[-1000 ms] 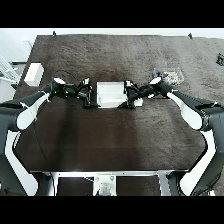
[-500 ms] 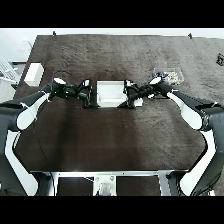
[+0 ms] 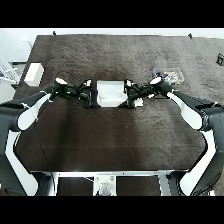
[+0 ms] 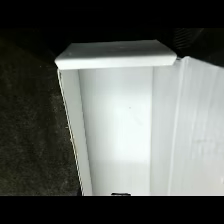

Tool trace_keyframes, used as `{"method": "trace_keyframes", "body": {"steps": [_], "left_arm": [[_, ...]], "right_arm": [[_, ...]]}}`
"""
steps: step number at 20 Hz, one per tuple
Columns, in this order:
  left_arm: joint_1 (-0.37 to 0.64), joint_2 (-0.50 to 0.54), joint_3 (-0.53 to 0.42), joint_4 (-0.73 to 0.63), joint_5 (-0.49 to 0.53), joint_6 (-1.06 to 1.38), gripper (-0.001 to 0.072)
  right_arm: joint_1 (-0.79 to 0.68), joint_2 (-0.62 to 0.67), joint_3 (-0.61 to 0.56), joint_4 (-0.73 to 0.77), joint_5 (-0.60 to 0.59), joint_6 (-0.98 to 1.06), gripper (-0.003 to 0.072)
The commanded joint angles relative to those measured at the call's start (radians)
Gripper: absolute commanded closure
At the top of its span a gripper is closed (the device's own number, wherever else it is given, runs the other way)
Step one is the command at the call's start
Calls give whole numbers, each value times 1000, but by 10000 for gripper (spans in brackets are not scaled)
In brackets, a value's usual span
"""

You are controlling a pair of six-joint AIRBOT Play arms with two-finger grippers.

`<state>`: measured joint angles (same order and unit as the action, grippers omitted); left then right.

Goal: Fold the box and place the chain.

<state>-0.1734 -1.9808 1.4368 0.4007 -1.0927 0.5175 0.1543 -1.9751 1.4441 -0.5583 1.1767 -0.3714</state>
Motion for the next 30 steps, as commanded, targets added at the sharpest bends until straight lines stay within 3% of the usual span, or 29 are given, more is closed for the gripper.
{"method": "trace_keyframes", "body": {"steps": [1,9,16,30], "left_arm": [[-7,-2,1,-19,18,-24,9],[-7,-5,1,-27,22,-37,10],[-9,-53,60,-33,-49,-11,20],[-31,-69,64,-12,-15,-10,60]], "right_arm": [[1,0,0,0,3,0,133],[1,0,0,0,3,0,133],[1,0,0,0,3,0,133],[1,0,0,0,3,0,133]]}}
